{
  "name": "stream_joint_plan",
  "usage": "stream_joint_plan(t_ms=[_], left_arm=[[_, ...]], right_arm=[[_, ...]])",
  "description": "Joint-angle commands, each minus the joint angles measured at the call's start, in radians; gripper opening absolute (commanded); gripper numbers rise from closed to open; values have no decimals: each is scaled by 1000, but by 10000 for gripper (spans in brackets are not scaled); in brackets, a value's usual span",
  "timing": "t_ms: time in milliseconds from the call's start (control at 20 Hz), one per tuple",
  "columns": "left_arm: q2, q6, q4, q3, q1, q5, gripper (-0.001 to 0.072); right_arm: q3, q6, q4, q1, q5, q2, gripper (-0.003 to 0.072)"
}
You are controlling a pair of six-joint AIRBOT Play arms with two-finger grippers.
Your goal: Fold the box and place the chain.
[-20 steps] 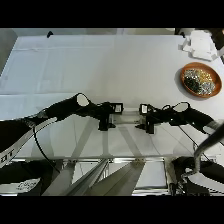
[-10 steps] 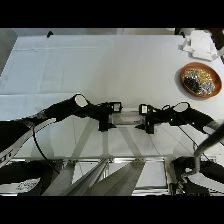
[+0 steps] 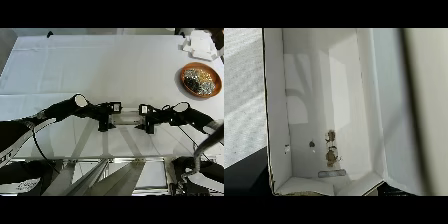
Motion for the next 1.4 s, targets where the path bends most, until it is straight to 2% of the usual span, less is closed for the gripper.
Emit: stream_joint_plan(t_ms=[0, 500, 550, 600, 650, 700, 1150, 1350], left_arm=[[-1, 0, 2, 0, -1, -3, 432], [-1, 0, 2, 0, -1, -3, 433], [-1, 0, 2, 0, -1, -3, 433], [-1, 0, 2, 0, -1, -3, 433], [-1, 0, 2, 0, -1, -3, 432], [0, 0, 2, 0, -1, -3, 433], [-1, 0, 2, 0, -1, -3, 433], [-1, 0, 2, 0, -1, -3, 432]], right_arm=[[0, 0, 0, 0, -2, 0, 326], [0, 0, -24, 0, -16, 0, 306], [0, 2, -35, 0, -12, 0, 365], [0, 12, -42, 0, -10, 2, 493], [0, 12, -53, 0, -8, 9, 670], [0, 17, -65, 0, -9, 19, 711], [0, 315, -325, 0, -9, 140, 707], [0, 486, -495, -1, 29, 203, 687]])
